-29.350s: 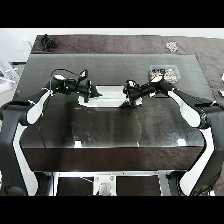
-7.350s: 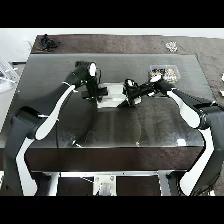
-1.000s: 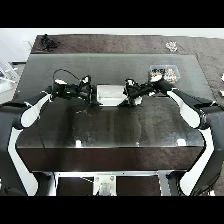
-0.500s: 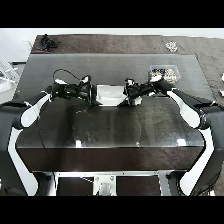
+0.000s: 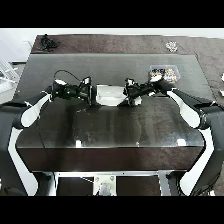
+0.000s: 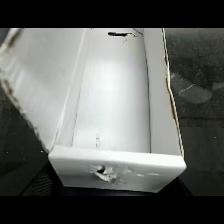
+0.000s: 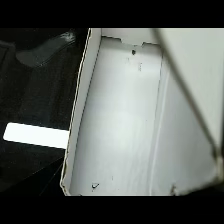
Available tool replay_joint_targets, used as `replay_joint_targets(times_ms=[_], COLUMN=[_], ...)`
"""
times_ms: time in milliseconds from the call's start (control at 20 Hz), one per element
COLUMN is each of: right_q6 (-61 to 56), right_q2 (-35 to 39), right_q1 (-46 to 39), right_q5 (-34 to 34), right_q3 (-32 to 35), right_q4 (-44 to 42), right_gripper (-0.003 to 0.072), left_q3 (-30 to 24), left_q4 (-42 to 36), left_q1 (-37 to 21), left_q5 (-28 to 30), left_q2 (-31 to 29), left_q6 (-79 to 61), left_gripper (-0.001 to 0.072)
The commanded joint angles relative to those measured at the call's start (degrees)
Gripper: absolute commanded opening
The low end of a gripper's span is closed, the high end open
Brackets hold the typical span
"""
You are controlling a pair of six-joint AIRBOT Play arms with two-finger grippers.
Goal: Fold the box and place the chain.
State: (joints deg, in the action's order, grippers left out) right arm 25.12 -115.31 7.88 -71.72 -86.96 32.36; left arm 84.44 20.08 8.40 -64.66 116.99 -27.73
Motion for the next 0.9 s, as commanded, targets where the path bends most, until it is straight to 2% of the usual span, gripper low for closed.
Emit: replay_joint_targets(times_ms=[0, 150, 200, 300, 400, 850], right_q6=[0.0, 0.0, 0.0, 0.0, 0.0, 0.0], right_q2=[0.0, 0.0, 0.0, 0.0, 0.0, 0.0], right_q1=[0.0, 0.0, 0.0, 0.0, 0.0, 0.0], right_q5=[-0.1, -0.1, -0.1, -0.1, -0.1, -0.1], right_q3=[0.0, 0.0, 0.0, 0.0, 0.0, 0.0], right_q4=[0.0, 0.0, 0.0, 0.0, 0.0, 0.0], right_gripper=[0.0500, 0.0499, 0.0499, 0.0499, 0.0499, 0.0499], left_q3=[0.0, 0.0, 0.0, 0.0, 0.0, 0.0], left_q4=[-1.1, -1.0, -1.0, -1.0, -1.0, -1.1], left_q1=[0.0, 0.0, 0.0, 0.0, 0.0, 0.0], left_q5=[-0.8, -0.9, -0.9, -1.0, -1.2, 0.6], left_q2=[0.0, 0.1, 0.0, 0.1, 0.1, -0.1], left_q6=[-1.1, -2.3, -2.4, -2.4, -2.7, -2.6], left_gripper=[0.0716, 0.0695, 0.0603, 0.0585, 0.0376, 0.0368])
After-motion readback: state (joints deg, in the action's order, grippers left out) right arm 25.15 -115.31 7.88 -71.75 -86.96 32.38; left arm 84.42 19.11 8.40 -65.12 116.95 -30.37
